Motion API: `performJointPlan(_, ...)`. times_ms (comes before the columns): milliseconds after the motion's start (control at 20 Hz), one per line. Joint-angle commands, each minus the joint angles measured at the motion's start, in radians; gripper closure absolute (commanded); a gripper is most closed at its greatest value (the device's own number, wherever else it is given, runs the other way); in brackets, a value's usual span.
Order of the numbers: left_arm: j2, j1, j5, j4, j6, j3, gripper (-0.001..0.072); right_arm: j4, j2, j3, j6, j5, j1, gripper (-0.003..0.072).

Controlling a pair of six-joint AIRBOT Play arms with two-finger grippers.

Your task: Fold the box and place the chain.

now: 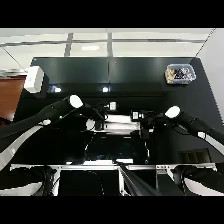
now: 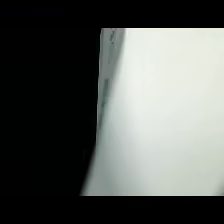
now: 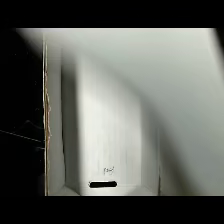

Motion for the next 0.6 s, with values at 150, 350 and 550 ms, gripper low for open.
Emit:
performJointPlan(150, 0.13, 0.047, -0.136, 0.328, -0.391, 0.039, 0.0239, -0.002, 0.0, 0.0, -0.001, 0.006, 0.0, 0.0247)
performJointPlan(350, 0.238, 0.111, -0.307, 0.534, -0.651, 0.039, 0.024, -0.005, 0.0, 0.0, -0.002, 0.013, 0.0, 0.0248)
performJointPlan(550, 0.247, 0.156, -0.517, 0.392, -0.774, 0.029, 0.045, -0.005, 0.0, 0.0, -0.031, 0.037, 0.0, 0.0248)
